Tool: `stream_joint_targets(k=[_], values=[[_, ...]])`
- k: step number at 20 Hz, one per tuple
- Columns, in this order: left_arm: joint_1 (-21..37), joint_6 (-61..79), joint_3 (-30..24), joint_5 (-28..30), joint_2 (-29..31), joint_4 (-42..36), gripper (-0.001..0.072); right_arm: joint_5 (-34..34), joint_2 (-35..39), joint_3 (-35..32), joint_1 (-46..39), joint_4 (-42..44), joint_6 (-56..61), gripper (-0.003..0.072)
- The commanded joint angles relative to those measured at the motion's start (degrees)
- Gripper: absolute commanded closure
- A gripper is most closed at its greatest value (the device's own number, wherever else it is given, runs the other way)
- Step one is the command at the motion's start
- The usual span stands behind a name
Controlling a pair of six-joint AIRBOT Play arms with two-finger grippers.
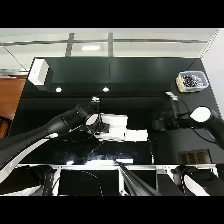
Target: Fold the box and place the chain.
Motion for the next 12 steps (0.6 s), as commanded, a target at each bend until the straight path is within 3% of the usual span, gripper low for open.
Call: stream_joint_targets(k=[1,4,12], values=[[0.04,-0.02,0.00,-0.07,0.02,0.07,0.0683,3.28,1.66,-6.54,-9.25,4.13,14.05,0.0679],[0.04,-0.02,-0.02,-0.09,0.02,0.07,0.0683,2.34,-0.31,-11.52,-5.79,14.25,9.44,0.0678],[0.04,-0.02,-0.02,-0.09,0.02,0.04,0.0683,-5.86,-6.82,-11.72,8.39,27.65,-2.01,0.0677]])
